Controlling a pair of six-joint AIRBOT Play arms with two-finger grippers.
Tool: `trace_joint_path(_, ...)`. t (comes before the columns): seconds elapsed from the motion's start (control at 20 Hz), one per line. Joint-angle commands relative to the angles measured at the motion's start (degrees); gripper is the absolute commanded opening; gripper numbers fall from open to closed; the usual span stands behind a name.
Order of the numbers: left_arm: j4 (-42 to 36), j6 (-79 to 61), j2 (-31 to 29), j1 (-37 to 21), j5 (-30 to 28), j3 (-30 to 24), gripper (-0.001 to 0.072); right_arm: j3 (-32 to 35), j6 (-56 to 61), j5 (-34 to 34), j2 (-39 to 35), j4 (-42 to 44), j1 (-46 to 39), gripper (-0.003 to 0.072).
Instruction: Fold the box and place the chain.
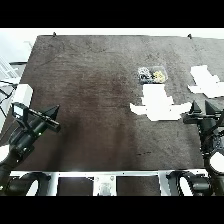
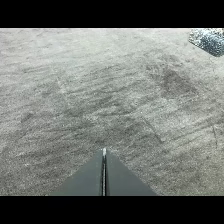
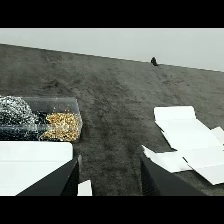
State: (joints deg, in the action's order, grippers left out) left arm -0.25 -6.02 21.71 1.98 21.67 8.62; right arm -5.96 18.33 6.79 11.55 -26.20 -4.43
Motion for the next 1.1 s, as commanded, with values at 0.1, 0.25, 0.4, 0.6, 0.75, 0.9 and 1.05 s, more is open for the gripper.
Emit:
trace_joint_path(0.1, 0.00, -0.02, -0.04, 0.00, -0.02, -0.02, 0.0021, 0.02, 0.00, 0.00, -0.04, 0.02, 0.04, 0.0438)
trace_joint_path(0.25, 0.00, -0.02, -0.04, 0.00, -0.02, -0.02, 0.0021, -0.37, 2.73, -0.55, -0.09, 0.59, 0.07, 0.0437)
trace_joint_path(0.4, 0.00, -0.02, -0.04, 0.00, -0.02, -0.02, 0.0021, -5.18, 2.64, -2.21, 1.51, 0.63, -0.07, 0.0441)
trace_joint_path(0.6, 0.00, -0.02, -0.04, 0.00, 0.00, -0.02, 0.0021, -14.67, 3.54, -8.85, 16.11, 3.43, -4.52, 0.0441)
trace_joint_path(0.75, 0.02, -0.02, -0.04, 0.00, -0.04, -0.02, 0.0021, -26.64, 11.06, -31.30, 34.29, 0.63, -18.08, 0.0440)
trace_joint_path(0.9, 0.00, -0.02, -0.04, 0.00, 0.00, -0.02, 0.0021, -43.32, 25.59, -58.99, 50.88, -12.20, -33.00, 0.0439)
trace_joint_path(1.05, 0.00, -0.02, -0.04, 0.00, -0.04, -0.02, 0.0021, -58.12, 30.56, -75.34, 61.37, -17.75, -41.29, 0.0440)
